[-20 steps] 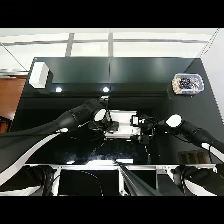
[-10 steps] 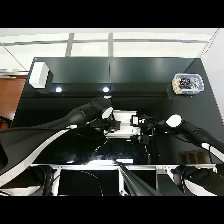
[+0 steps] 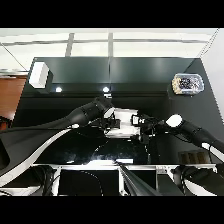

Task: Fold the box and place the chain.

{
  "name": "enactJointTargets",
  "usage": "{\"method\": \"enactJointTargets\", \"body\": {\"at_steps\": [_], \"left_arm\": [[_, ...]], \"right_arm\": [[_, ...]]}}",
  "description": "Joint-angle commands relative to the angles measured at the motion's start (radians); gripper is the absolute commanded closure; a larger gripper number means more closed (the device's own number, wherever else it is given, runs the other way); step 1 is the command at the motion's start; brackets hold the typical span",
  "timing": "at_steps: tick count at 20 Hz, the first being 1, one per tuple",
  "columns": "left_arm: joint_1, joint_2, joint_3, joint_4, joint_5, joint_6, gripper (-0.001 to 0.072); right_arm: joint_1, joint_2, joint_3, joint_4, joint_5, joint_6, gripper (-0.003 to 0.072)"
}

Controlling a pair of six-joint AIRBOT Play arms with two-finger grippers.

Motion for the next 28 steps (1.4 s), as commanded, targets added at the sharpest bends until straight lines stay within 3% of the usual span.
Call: {"method": "enactJointTargets", "body": {"at_steps": [1,3,6,7,8,9,11,17,18,19,23,28], "left_arm": [[0.0,-0.001,0.001,-0.005,-0.004,-0.006,0.0658],[0.0,-0.001,0.001,-0.013,-0.006,-0.006,0.0374],[0.0,-0.001,0.001,-0.011,-0.024,-0.007,0.0344],[0.0,-0.001,0.001,-0.009,-0.024,-0.011,0.035],[0.0,-0.001,0.001,-0.007,-0.023,-0.016,0.0401],[0.0,-0.001,0.001,-0.006,-0.022,-0.016,0.0541],[0.001,-0.001,0.001,-0.006,-0.019,-0.016,0.0683],[0.002,-0.001,0.001,-0.004,-0.017,-0.015,0.0684],[0.002,-0.001,0.001,-0.004,-0.017,-0.015,0.0684],[0.002,-0.001,0.001,-0.004,-0.018,-0.014,0.0684],[0.006,0.001,0.001,-0.003,-0.019,-0.014,0.0684],[0.006,0.001,0.001,-0.005,-0.023,-0.014,0.0682]], "right_arm": [[0.0,0.0,0.0,0.0,0.0,0.0,0.0482],[0.0,0.0,0.0,0.0,0.0,0.0,0.0482],[0.0,0.0,0.0,0.0,0.0,0.0,0.0483],[0.0,0.0,0.0,0.0,0.0,0.0,0.0483],[0.001,0.0,0.0,0.0,0.0,0.0,0.0483],[0.0,0.0,0.0,0.0,0.0,0.0,0.0482],[0.0,0.0,0.0,0.0,0.0,0.0,0.0482],[0.0,0.0,0.0,-0.003,0.004,0.001,0.0481],[0.0,0.002,0.001,0.002,0.002,0.064,0.0352],[0.0,0.005,0.01,-0.012,0.0,0.151,0.0018],[0.0,0.071,0.049,-0.251,0.06,0.343,-0.0003],[-0.002,0.131,0.052,-0.301,0.151,0.329,-0.0002]]}}
